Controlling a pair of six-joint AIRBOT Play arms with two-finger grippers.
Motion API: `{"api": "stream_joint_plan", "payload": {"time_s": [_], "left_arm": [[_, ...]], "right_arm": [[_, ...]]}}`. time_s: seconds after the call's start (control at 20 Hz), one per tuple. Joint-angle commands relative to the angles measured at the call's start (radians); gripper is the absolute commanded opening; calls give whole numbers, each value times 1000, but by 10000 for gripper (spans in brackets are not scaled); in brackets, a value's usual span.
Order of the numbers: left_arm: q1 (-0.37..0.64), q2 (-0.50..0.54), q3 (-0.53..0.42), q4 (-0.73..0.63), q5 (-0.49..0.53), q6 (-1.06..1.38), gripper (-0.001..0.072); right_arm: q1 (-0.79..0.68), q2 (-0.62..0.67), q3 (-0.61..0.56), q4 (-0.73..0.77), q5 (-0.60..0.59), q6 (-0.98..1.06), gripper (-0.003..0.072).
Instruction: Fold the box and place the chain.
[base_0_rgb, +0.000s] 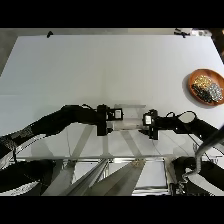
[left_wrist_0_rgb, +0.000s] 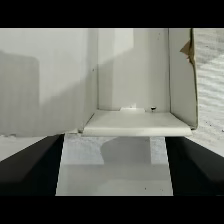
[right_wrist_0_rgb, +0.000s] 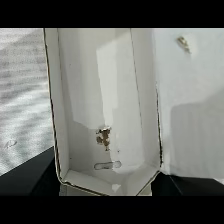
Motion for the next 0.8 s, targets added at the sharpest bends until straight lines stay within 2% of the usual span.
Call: {"api": "stream_joint_plan", "payload": {"time_s": [0.0, 0.55, 0.75], "left_arm": [[-17, -6, 4, -7, 16, -2, 705], [-40, -6, 4, -25, 12, -2, 705], [-40, -40, 4, -40, 11, -2, 703]], "right_arm": [[1, 0, 0, 1, 0, 1, 415], [1, 0, 0, 1, 0, 1, 415], [1, 0, 0, 1, 0, 1, 415]]}}
